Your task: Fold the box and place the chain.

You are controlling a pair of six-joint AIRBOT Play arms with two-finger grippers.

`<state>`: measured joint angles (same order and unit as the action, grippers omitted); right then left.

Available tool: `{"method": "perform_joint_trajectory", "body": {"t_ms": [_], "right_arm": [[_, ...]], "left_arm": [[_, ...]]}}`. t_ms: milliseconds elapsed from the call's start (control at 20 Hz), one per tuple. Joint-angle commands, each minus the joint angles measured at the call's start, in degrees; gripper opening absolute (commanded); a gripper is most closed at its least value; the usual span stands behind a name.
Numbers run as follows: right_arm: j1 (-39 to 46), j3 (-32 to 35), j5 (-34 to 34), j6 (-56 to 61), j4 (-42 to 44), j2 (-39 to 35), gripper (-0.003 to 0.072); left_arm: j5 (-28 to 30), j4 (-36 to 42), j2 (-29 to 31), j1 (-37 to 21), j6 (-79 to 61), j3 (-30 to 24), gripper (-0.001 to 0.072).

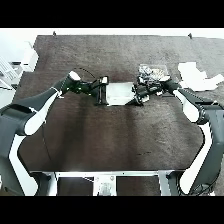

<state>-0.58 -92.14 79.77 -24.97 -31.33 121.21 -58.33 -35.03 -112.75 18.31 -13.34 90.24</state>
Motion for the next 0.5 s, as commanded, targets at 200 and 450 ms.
{"method": "perform_joint_trajectory", "body": {"t_ms": [200, 450], "right_arm": [[-0.02, 0.02, 0.24, -0.13, -0.20, -0.02, 0.0431], [-0.04, 0.02, 0.24, -0.13, -0.22, -0.02, 0.0431]], "left_arm": [[0.66, 1.84, -1.40, 0.13, -0.04, 0.02, 0.0720], [2.10, 3.04, -2.84, 0.15, -2.19, 0.02, 0.0720]]}}
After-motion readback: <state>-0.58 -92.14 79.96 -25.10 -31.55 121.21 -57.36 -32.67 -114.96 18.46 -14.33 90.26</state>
